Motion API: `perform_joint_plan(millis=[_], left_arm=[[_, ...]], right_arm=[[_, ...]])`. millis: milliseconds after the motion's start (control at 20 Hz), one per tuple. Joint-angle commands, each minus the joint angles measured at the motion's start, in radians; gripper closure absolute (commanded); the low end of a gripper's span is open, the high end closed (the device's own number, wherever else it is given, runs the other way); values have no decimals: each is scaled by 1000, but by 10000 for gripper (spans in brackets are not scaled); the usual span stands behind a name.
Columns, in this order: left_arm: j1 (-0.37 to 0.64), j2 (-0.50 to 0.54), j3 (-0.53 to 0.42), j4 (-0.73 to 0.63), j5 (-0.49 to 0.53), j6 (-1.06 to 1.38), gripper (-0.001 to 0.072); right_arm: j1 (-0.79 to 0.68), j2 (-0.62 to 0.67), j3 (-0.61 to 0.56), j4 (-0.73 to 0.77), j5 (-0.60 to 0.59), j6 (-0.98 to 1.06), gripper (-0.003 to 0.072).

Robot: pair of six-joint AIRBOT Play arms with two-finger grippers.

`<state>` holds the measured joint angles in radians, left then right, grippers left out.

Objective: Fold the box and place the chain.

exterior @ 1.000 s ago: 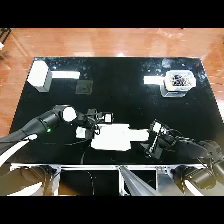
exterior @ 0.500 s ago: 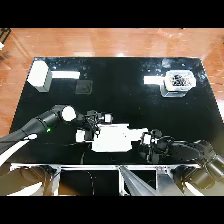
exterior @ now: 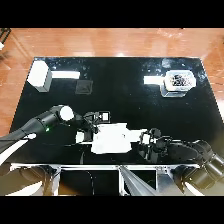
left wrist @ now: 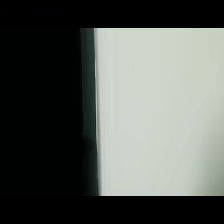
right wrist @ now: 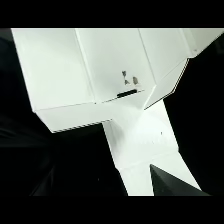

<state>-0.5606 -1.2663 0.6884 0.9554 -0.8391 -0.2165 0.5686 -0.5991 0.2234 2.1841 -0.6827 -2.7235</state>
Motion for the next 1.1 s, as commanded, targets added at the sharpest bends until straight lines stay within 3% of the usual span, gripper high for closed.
perform_joint_plan(millis=[0, 500, 800, 1050], left_arm=[[2, -6, -3, -24, 8, 10, 690], [2, -13, -3, -22, 19, 11, 691], [2, -13, -3, -22, 24, 11, 691], [2, -13, -3, -22, 26, 11, 691]], right_arm=[[1, -24, 0, 14, 35, -1, -5], [69, -134, 0, 65, 91, -62, -5], [195, -189, 1, 120, 217, -59, -5], [214, -191, 1, 172, 279, -55, -5]])
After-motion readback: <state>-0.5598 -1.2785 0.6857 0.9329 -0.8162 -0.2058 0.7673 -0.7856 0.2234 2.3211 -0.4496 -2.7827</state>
